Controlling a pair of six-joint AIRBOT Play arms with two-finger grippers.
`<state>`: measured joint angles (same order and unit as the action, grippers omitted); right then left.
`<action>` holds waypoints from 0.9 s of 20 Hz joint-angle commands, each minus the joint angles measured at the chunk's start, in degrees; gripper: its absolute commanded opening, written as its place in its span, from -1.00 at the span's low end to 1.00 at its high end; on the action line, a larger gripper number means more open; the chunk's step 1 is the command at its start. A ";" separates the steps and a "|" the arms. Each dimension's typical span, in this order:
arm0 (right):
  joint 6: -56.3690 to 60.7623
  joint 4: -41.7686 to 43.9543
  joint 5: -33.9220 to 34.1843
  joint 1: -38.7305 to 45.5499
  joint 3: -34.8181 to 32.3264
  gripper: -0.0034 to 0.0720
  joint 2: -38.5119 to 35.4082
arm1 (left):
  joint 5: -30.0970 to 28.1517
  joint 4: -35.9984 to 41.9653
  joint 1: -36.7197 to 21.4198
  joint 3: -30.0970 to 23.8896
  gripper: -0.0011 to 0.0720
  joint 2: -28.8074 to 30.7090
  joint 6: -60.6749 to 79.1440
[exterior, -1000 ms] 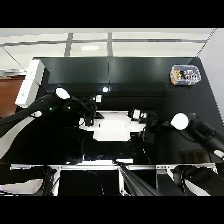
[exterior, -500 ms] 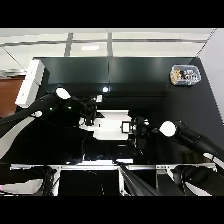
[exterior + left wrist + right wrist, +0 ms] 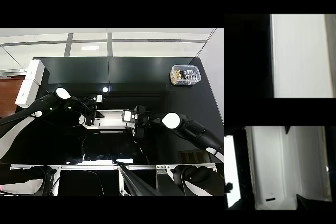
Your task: Fold the box and place the chain.
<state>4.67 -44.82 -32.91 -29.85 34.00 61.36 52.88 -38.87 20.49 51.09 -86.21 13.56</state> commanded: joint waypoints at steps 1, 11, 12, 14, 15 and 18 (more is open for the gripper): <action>-1.64 0.02 -1.99 2.86 0.66 0.64 0.15 | 0.22 -0.07 0.00 0.02 -0.90 -0.02 -0.07; -15.74 18.43 -5.03 6.27 1.88 0.64 7.82 | 0.24 0.13 0.00 0.02 -0.90 -0.02 -0.09; -15.72 18.40 -5.03 6.27 1.88 0.64 7.85 | 0.24 0.13 0.00 0.02 -0.90 -0.02 -0.09; -15.72 18.34 -5.99 6.27 1.88 0.64 7.82 | 0.22 0.13 0.00 0.02 -0.90 -0.02 -0.09; -15.58 18.32 -6.14 6.27 1.88 0.64 7.82 | 0.22 0.13 0.00 0.02 -0.90 -0.02 -0.09; -11.72 18.05 -6.12 6.27 1.88 1.00 7.78 | 0.24 0.13 0.00 0.02 -0.90 -0.02 -0.09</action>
